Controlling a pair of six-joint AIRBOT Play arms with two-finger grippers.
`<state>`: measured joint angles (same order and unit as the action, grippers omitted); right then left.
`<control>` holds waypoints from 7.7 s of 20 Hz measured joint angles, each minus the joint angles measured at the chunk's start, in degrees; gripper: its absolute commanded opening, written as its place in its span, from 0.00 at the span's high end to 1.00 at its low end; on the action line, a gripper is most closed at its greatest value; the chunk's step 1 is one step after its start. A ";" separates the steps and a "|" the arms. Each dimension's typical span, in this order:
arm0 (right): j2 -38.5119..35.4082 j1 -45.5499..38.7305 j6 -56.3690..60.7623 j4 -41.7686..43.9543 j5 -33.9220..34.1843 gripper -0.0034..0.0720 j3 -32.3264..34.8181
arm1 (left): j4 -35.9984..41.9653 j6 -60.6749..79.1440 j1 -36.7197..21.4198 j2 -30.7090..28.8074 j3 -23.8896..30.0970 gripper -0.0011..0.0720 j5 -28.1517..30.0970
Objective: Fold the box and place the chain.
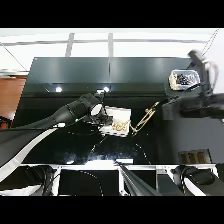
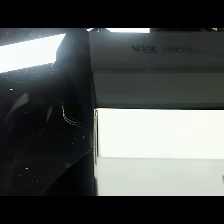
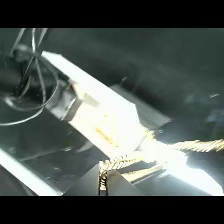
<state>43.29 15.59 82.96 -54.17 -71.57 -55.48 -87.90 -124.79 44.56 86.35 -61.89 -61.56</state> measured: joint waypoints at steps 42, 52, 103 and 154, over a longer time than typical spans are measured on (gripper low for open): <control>18.73 10.75 -80.91 14.08 37.59 0.00 30.16 | 0.09 0.00 0.00 0.00 0.00 0.95 0.00; 20.04 13.33 -79.08 14.45 40.44 0.00 30.21 | 0.09 0.00 0.00 0.00 0.00 0.95 0.00; 13.14 1.53 -33.86 5.20 16.28 0.20 10.71 | 0.09 0.00 0.00 0.00 0.00 0.95 -0.04; 9.77 6.60 -55.76 36.37 14.95 0.94 14.10 | 0.09 0.00 0.00 0.00 0.00 0.95 -0.02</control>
<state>53.06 22.20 27.20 -17.80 -56.62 -41.39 -87.81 -124.79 44.56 86.35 -61.89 -61.58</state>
